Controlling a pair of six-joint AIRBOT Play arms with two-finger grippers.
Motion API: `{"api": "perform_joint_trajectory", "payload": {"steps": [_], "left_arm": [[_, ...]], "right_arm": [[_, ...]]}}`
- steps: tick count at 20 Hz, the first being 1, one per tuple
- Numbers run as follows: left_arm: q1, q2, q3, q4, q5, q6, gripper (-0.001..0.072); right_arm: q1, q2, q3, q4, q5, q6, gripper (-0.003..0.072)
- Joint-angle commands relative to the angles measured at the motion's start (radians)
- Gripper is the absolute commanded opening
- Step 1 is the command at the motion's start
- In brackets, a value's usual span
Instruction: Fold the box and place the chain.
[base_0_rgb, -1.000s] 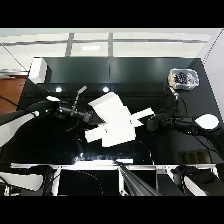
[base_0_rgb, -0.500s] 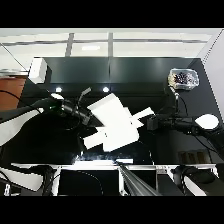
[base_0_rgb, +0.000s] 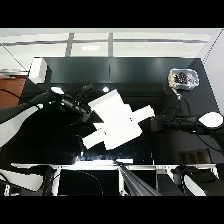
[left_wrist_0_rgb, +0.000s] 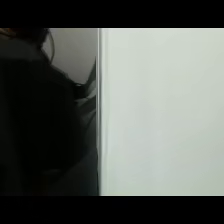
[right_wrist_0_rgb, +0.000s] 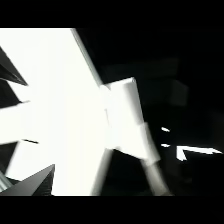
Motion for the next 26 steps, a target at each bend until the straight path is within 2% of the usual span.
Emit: {"api": "perform_joint_trajectory", "payload": {"steps": [1,3,5,7,8,12,15,18,22,26], "left_arm": [[-0.016,0.068,0.039,0.137,-0.005,-0.064,0.0028],[-0.043,0.151,0.037,0.195,0.028,-0.083,0.0028],[-0.089,0.216,0.011,0.205,0.125,-0.045,0.0028],[-0.151,0.243,-0.004,0.272,0.235,0.033,0.0028],[-0.182,0.246,-0.004,0.300,0.288,0.033,0.0029],[-0.261,0.240,-0.004,0.333,0.447,0.033,0.0030],[-0.277,0.212,-0.004,0.351,0.436,0.033,0.0031],[-0.282,0.179,-0.004,0.376,0.398,0.033,0.0031],[-0.289,0.162,-0.004,0.393,0.405,0.035,0.0032],[-0.294,0.162,-0.004,0.414,0.400,0.034,0.0032]], "right_arm": [[-0.133,0.001,0.091,-0.240,0.122,0.013,0.0705],[-0.200,0.001,0.169,-0.348,0.105,0.002,0.0705],[-0.240,0.001,0.214,-0.426,-0.020,-0.005,0.0704],[-0.264,0.001,0.223,-0.379,-0.169,0.007,0.0705],[-0.260,0.000,0.223,-0.353,-0.196,-0.023,0.0705],[-0.167,-0.014,0.208,-0.308,-0.072,-0.314,0.0707],[-0.066,-0.016,0.161,-0.196,-0.056,-0.512,0.0706],[0.027,-0.016,0.074,-0.195,-0.069,-0.715,0.0705],[0.098,-0.016,-0.026,-0.191,-0.077,-0.773,0.0705],[0.168,-0.017,-0.059,-0.200,-0.081,-0.795,0.0705]]}}
